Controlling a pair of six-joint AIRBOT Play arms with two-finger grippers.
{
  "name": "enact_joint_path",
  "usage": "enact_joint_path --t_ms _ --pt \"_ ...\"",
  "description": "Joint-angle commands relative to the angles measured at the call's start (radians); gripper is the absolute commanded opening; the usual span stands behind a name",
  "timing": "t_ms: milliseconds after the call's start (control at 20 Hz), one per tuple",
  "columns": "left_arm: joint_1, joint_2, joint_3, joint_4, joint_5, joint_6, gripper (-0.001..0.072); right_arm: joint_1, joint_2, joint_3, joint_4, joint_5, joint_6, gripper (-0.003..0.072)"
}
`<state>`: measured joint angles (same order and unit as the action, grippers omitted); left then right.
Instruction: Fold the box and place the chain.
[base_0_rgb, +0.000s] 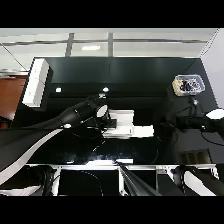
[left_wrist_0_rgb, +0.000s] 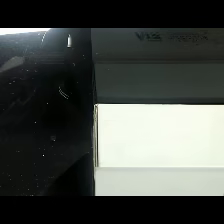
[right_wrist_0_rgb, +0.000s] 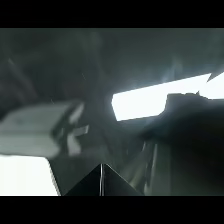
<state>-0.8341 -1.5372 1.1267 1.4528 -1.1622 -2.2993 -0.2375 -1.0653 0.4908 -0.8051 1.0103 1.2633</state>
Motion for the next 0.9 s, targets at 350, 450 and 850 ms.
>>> enact_joint_path --t_ms 350,450,850 --pt "0.0 -0.001 0.001 0.0 -0.011 0.0 0.0029 0.223 -0.294 0.013 0.467 0.159 -0.385 0.001" --pt "0.001 -0.001 0.001 0.001 -0.02 0.0 0.0029 0.223 -0.294 0.06 0.437 0.225 -0.386 0.0012" --pt "0.0 -0.001 0.001 0.0 -0.021 0.0 0.003 0.269 -0.294 0.141 0.431 0.299 -0.414 0.0648"
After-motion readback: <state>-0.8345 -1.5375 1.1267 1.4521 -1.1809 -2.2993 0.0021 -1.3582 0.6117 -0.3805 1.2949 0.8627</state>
